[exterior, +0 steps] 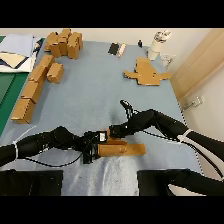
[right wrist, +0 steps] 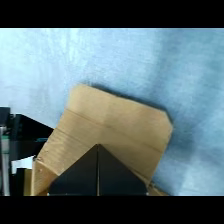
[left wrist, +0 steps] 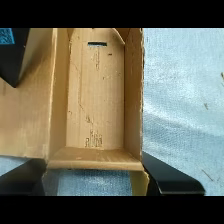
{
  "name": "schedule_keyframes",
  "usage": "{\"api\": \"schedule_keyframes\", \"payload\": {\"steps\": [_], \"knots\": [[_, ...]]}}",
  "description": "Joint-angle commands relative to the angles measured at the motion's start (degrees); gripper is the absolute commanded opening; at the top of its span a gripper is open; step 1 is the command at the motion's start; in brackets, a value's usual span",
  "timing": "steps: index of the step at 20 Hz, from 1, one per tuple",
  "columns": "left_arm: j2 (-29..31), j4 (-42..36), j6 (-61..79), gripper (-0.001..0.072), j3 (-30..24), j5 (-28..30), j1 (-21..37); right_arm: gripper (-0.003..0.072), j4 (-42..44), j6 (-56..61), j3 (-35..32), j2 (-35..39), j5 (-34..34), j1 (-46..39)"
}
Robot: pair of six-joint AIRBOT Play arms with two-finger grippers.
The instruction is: Fold the box.
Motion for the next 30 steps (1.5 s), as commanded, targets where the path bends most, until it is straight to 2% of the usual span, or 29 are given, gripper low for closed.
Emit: {"api": "schedule_keyframes", "payload": {"steps": [1, 9, 12, 16, 17, 19, 20, 21, 22, 25, 28, 29, 30], "knots": [[0.0, 0.02, 0.04, 0.0452, 0.0, 0.0, 0.04, 0.0004, -0.31, -2.12, 0.22, -1.73, 0.44, 0.0], [0.0, 0.02, 0.04, 0.0451, 0.0, 0.0, 0.04, 0.0003, -1.05, -3.13, 0.66, -1.14, -0.52, -0.13], [0.0, 0.02, 0.04, 0.0451, 0.0, 0.0, 0.04, 0.0003, -6.23, -5.49, 5.03, 5.07, -9.03, -0.15], [0.0, 0.02, 0.04, 0.0451, 0.0, 0.02, 0.04, 0.0003, -24.72, 1.16, 7.52, 20.24, -20.17, -0.11], [0.0, 0.02, 0.04, 0.0451, 0.0, 0.11, 0.04, 0.0003, -26.08, 0.13, 6.88, 23.47, -24.13, -0.07], [0.0, 0.0, 0.04, 0.0451, 0.0, 0.04, 0.04, 0.0007, -21.16, -11.87, 3.13, 29.83, -32.33, 0.74], [0.0, 0.02, 0.04, 0.0451, 0.0, 0.13, 0.04, 0.0115, -19.69, -16.2, 0.76, 32.04, -34.45, 1.29], [0.0, 0.02, 0.04, 0.0451, 0.0, 0.13, 0.04, 0.0417, -20.72, -18.08, -1.75, 33.79, -34.27, 1.81], [0.0, 0.02, 0.04, 0.0451, 0.0, 0.13, 0.04, 0.0511, -22.4, -19.85, -3.85, 34.73, -32.79, 1.97], [0.0, 0.0, 0.04, 0.0451, 0.0, 0.11, 0.04, 0.0526, -26.84, -28.96, -8.04, 34.58, -25.73, 2.01], [0.0, 0.0, 0.04, 0.0451, 0.0, 0.09, 0.04, 0.0539, -27.19, -39.76, -9.81, 32.09, -17.07, 2.05], [0.0, 0.02, 0.04, 0.0451, 0.0, 0.11, 0.04, 0.0611, -27.15, -42.58, -9.9, 30.86, -14.64, 2.05], [0.0, 0.02, 0.04, 0.0451, 0.0, 0.13, 0.04, 0.0633, -26.84, -44.63, -9.88, 29.53, -13.27, 2.08]]}}
